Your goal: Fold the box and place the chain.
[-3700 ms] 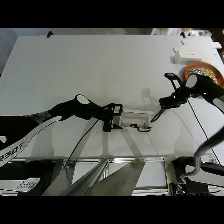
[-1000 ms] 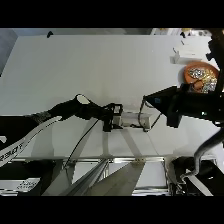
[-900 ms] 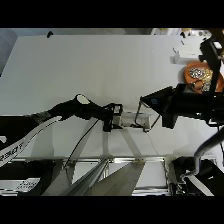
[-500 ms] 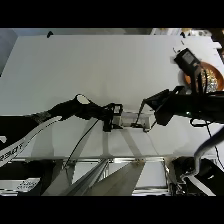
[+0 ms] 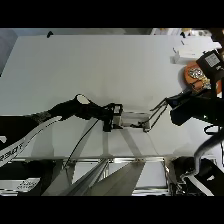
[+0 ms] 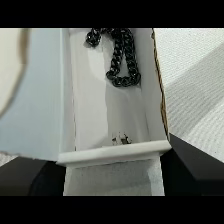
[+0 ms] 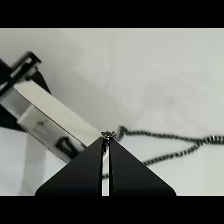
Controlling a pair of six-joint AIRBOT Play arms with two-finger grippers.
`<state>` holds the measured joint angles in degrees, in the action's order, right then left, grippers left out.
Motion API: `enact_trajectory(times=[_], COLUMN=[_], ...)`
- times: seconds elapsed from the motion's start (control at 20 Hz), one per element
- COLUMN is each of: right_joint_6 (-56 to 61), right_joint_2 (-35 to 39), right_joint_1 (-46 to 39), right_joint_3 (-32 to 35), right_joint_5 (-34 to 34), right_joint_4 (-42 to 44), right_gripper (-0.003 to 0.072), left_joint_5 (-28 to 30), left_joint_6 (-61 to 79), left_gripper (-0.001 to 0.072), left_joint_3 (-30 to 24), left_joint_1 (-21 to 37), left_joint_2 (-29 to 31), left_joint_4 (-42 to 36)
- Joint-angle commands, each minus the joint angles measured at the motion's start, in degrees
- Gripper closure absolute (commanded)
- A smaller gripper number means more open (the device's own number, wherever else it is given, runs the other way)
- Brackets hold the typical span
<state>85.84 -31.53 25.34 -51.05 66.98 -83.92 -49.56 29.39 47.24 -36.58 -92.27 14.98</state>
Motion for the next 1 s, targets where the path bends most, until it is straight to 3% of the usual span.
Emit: enact_trajectory(times=[0.0,0.15,0.3,0.45,0.95], right_joint_6=[3.0,4.2,3.8,1.0,-7.8], right_joint_2=[0.3,0.3,0.3,-0.2,-10.3], right_joint_1=[0.1,0.1,0.1,0.1,0.1], right_joint_3=[0.0,0.0,0.0,0.1,9.9], right_joint_5=[2.7,5.1,7.2,3.1,-10.4], right_joint_4=[-4.3,-3.7,5.0,13.7,20.0], right_gripper=[0.0667,0.0667,0.0667,0.0667,0.0666], left_joint_5=[0.0,0.0,0.0,0.0,0.0], left_joint_6=[0.0,0.0,0.0,0.0,0.0], left_gripper=[0.0525,0.0525,0.0525,0.0525,0.0525], left_joint_3=[0.0,0.0,0.0,0.0,0.0], left_joint_1=[0.0,0.0,0.0,0.0,0.0], left_joint_2=[0.0,0.0,0.0,0.0,0.0], left_joint_4=[0.0,0.0,0.0,0.0,0.0])
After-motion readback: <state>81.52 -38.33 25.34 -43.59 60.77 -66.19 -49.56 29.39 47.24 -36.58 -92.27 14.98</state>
